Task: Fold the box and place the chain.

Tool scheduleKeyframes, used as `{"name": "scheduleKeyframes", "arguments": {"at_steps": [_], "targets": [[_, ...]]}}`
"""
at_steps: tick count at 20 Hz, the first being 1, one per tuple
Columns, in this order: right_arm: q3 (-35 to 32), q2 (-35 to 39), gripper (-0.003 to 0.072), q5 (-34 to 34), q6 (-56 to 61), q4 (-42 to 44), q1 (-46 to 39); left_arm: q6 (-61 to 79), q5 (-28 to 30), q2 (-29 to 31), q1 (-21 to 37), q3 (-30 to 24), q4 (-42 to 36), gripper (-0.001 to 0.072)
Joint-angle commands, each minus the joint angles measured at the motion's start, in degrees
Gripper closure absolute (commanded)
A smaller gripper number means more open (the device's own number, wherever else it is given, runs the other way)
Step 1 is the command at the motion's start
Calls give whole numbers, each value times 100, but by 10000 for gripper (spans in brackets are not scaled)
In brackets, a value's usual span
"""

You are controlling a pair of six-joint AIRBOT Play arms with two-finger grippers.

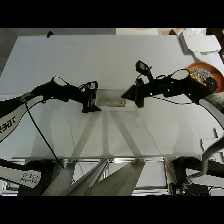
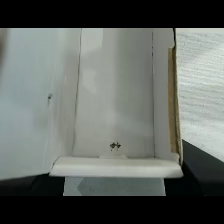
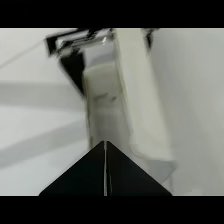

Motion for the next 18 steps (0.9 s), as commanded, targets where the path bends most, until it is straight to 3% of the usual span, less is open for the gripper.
{"name": "scheduleKeyframes", "arguments": {"at_steps": [1, 5, 9, 11, 13, 15, 18], "targets": [[4, -310, 680, -1272, 90, 1084, 109, 2, 0, 2, 0, 0, 0, 452], [4, -1047, 679, -1499, 83, 1054, 109, 2, 0, 2, 0, 0, 0, 452], [4, -1139, 678, -1504, 46, 1058, 94, 2, 0, 2, 0, 0, 0, 452], [4, -990, 677, -1263, 57, 1054, 15, 2, 0, 2, 0, 0, 0, 452], [4, -671, 676, -575, 52, 951, -151, 2, 0, 2, 0, 0, 0, 452], [4, -225, 674, 22, 55, 378, -367, 2, 0, 2, 0, 0, 0, 452], [-2, 433, 669, 291, 103, -885, -649, 2, 0, 2, 0, 0, -2, 452]]}}
